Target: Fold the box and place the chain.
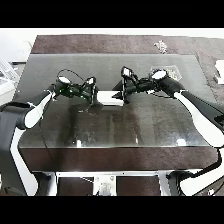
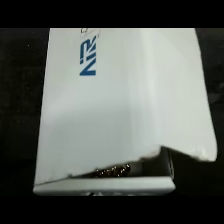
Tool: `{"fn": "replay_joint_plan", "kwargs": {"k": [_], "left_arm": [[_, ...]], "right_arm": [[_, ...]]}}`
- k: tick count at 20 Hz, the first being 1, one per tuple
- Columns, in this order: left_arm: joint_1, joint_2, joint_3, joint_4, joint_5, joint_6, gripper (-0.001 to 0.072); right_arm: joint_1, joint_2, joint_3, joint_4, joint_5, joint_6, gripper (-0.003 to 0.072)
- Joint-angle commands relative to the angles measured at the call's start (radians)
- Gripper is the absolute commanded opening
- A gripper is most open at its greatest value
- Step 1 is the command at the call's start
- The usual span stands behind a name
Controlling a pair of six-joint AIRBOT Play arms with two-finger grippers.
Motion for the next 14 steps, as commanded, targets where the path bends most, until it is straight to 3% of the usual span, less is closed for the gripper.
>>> {"fn": "replay_joint_plan", "kwargs": {"k": [1,14], "left_arm": [[-0.001,0.001,0.001,0.0,-0.001,0.001,0.0485],[-0.001,0.001,0.001,0.0,-0.001,0.001,0.0485]], "right_arm": [[0.002,-0.001,-0.001,0.003,-0.01,-0.01,0.0385],[0.002,0.001,0.022,0.038,-0.036,-0.025,0.0384]]}}
